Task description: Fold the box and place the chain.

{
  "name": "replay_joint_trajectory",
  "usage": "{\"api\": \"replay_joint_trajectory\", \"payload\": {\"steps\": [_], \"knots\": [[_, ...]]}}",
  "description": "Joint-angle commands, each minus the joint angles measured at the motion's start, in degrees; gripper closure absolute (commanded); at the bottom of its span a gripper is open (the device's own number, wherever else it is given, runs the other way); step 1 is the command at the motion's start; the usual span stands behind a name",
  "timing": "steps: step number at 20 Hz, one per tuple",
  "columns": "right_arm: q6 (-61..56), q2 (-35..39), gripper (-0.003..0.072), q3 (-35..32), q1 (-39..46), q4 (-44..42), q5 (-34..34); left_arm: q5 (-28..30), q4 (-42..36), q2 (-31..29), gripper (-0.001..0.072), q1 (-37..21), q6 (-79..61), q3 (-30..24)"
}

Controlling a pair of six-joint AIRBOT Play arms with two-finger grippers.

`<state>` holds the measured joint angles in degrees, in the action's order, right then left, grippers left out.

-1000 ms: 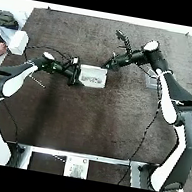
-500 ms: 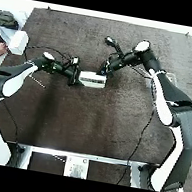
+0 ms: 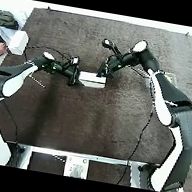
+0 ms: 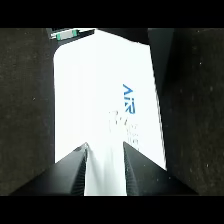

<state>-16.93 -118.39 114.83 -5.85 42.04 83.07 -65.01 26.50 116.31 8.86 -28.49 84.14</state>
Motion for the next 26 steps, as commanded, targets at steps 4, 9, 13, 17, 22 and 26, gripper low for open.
{"api": "replay_joint_trajectory", "payload": {"steps": [4,9,13,17,22,26], "knots": [[0.9,-0.4,0.0396,0.0,-0.3,0.9,-1.0,0.0,0.0,0.0,0.0355,0.0,0.0,0.0],[0.9,-0.4,0.0396,0.0,-0.5,2.2,-1.4,0.0,0.0,0.0,0.0355,0.0,0.0,0.0],[-0.5,0.4,0.0397,0.0,-0.6,1.9,3.4,0.0,0.0,0.0,0.0355,0.0,0.0,0.0],[-1.3,2.9,0.0397,0.0,-0.6,1.9,3.0,0.0,0.0,0.0,0.0355,0.0,0.0,0.0],[-1.5,3.5,0.0396,-0.5,-0.6,1.9,-1.6,0.0,0.0,0.0,0.0355,0.0,0.0,0.0],[0.3,3.5,0.0396,-4.3,-0.6,1.9,-5.5,0.0,0.0,0.0,0.0355,0.0,0.0,0.0]]}}
